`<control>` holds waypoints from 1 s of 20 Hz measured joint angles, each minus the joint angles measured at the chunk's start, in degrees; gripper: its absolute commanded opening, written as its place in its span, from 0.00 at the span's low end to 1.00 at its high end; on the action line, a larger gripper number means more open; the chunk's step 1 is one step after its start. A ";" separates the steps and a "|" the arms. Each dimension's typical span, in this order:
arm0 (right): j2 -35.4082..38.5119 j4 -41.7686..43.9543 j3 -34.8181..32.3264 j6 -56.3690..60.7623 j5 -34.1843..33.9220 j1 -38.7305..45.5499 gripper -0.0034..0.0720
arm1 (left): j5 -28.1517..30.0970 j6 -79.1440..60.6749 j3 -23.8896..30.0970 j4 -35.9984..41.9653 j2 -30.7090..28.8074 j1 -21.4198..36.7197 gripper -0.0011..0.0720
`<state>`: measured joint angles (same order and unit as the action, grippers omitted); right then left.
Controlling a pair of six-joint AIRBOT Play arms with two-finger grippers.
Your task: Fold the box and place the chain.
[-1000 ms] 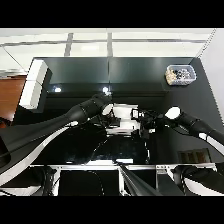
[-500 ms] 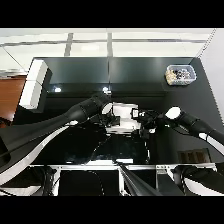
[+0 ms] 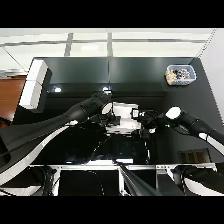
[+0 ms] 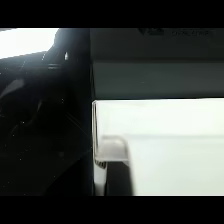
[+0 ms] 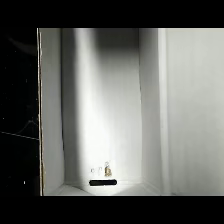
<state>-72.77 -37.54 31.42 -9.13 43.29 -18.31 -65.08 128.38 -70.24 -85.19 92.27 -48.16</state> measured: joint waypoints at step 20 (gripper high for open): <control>10.95 -7.48 -0.07 4.87 6.16 3.56 0.64 | -0.09 0.83 -0.02 0.61 0.00 -0.11 0.05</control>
<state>-61.82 -45.01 31.35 -4.25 49.45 -14.74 -65.17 129.21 -70.26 -84.58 92.27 -48.27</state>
